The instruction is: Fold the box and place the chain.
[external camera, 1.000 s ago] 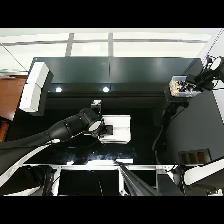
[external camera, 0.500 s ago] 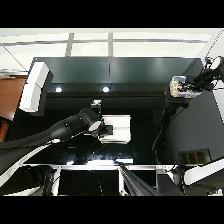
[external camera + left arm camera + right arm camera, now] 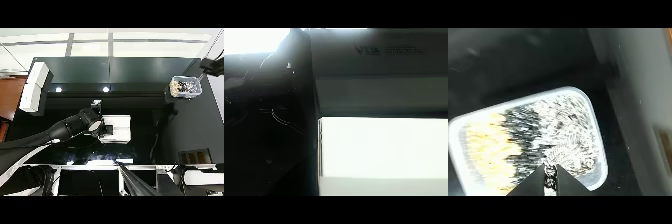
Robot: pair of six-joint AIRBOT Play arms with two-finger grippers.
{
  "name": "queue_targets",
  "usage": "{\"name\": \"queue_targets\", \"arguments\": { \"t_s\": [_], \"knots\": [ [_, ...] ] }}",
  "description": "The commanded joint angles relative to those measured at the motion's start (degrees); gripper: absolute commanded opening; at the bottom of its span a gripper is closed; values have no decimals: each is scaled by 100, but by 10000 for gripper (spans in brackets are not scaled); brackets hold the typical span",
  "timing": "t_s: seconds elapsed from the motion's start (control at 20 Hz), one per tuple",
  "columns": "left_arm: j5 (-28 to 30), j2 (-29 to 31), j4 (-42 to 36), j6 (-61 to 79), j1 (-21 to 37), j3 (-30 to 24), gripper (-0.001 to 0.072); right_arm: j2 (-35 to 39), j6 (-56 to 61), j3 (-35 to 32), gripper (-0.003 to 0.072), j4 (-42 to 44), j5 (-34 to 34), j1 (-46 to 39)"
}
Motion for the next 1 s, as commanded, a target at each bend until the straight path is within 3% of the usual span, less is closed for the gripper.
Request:
{"name": "queue_targets", "arguments": {
  "t_s": [0.0,0.35,0.65,0.95],
  "knots": [
    [13,0,4,2,2,7,33,798,-356,2,30,728,39,-2],
    [7,0,7,2,2,7,33,2465,-796,4,30,2236,129,42],
    [7,0,22,2,13,7,33,3456,-831,4,30,2258,509,933],
    [2,0,4,2,155,7,33,3672,-831,0,30,2291,1672,1904]
  ]
}}
